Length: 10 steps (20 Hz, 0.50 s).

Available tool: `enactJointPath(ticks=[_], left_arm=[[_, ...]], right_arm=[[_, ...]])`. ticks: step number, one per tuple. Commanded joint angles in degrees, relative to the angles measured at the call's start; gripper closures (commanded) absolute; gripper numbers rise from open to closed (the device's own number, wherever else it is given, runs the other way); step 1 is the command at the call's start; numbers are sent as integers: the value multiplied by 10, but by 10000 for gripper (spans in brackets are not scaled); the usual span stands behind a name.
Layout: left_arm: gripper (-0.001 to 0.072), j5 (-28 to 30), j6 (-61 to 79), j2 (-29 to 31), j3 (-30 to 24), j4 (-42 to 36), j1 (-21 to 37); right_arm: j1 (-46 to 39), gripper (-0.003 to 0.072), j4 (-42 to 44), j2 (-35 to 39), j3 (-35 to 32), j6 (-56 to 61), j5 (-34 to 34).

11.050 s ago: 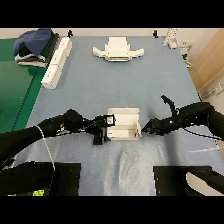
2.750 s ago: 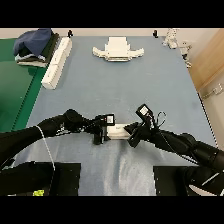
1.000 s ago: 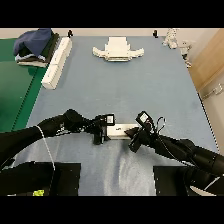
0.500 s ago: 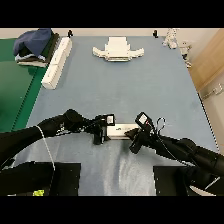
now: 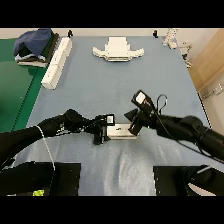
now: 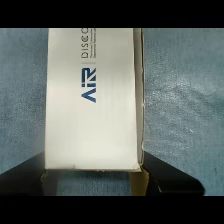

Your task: Fold the box.

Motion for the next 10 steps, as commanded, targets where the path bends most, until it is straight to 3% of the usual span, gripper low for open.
enactJointPath(ticks=[1,5,10], left_arm=[[291,0,0,0,0,0,0],[292,0,0,0,0,0,0],[291,0,0,0,0,0,0]], right_arm=[[-72,682,-122,-73,134,110,-159],[-161,682,-188,-173,284,285,-326],[-258,682,-195,-238,344,401,-376]])
